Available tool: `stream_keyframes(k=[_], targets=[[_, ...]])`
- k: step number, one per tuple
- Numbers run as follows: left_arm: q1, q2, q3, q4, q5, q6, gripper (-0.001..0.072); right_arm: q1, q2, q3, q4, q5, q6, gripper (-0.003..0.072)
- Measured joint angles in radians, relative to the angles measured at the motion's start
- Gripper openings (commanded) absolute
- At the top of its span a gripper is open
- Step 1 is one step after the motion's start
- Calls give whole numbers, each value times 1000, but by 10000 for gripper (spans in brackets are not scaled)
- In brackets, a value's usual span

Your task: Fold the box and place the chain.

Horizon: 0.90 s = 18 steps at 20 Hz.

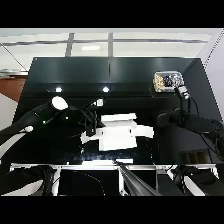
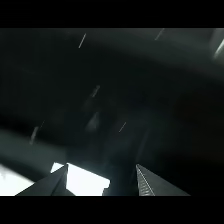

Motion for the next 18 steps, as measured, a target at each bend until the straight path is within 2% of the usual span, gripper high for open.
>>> stream_keyframes(k=[3, 6, 7, 8, 14, 18], targets=[[-17, 16, -14, -33, 74, 71, 30, 9, -1, 3, -6, 46, -37, 478], [-24, 18, -32, -48, 158, 113, 30, 40, -1, 4, -10, 26, -135, 495], [-25, 16, -42, -50, 179, 120, 30, 55, -2, 4, -10, 18, -169, 633], [-26, 11, -56, -52, 197, 127, 31, 71, -3, 4, -10, 13, -199, 703], [-28, -21, -95, -52, 238, 206, 33, 153, -17, 3, -11, 27, -298, 702], [-28, -29, -98, -51, 203, 268, 34, 214, -30, 3, -14, 14, -435, 701]])
